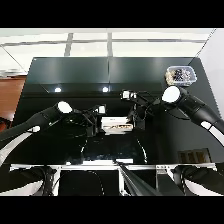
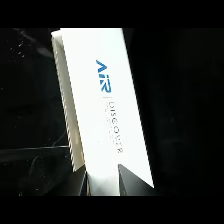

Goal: Fold the box and place the chain.

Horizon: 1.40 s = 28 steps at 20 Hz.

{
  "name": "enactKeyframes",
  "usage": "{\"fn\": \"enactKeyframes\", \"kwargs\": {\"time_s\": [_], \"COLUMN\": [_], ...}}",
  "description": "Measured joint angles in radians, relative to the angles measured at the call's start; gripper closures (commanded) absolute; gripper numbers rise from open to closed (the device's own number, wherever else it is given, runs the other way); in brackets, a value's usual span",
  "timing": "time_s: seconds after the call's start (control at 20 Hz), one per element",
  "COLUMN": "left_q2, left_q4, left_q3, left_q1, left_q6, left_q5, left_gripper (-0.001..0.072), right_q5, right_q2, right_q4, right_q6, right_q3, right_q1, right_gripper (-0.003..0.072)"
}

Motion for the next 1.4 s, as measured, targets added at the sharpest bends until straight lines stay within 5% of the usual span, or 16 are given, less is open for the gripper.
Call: {"fn": "enactKeyframes", "kwargs": {"time_s": [0.1, 0.3, 0.55, 0.8, 1.35, 1.4], "left_q2": [0.000, 0.000, 0.000, 0.000, 0.000, 0.000], "left_q4": [0.000, 0.001, 0.000, 0.000, 0.000, 0.000], "left_q3": [0.000, 0.000, 0.000, 0.000, 0.000, 0.000], "left_q1": [0.000, 0.000, 0.000, 0.000, 0.000, 0.000], "left_q6": [0.000, -0.001, -0.002, -0.002, -0.002, -0.002], "left_q5": [0.000, 0.001, 0.004, 0.004, 0.004, 0.004], "left_gripper": [0.0379, 0.0379, 0.0379, 0.0379, 0.0379, 0.0379], "right_q5": [0.010, 0.014, 0.013, 0.014, 0.017, 0.017], "right_q2": [0.000, 0.000, 0.000, 0.000, -0.003, -0.003], "right_q4": [-0.003, -0.006, -0.003, -0.003, -0.001, -0.001], "right_q6": [0.001, 0.004, 0.005, 0.007, 0.010, 0.011], "right_q3": [0.000, 0.000, 0.000, 0.000, -0.018, -0.018], "right_q1": [0.000, 0.000, 0.000, 0.000, 0.000, 0.000], "right_gripper": [0.0386, 0.0392, 0.0581, 0.0579, 0.0536, 0.0460]}}
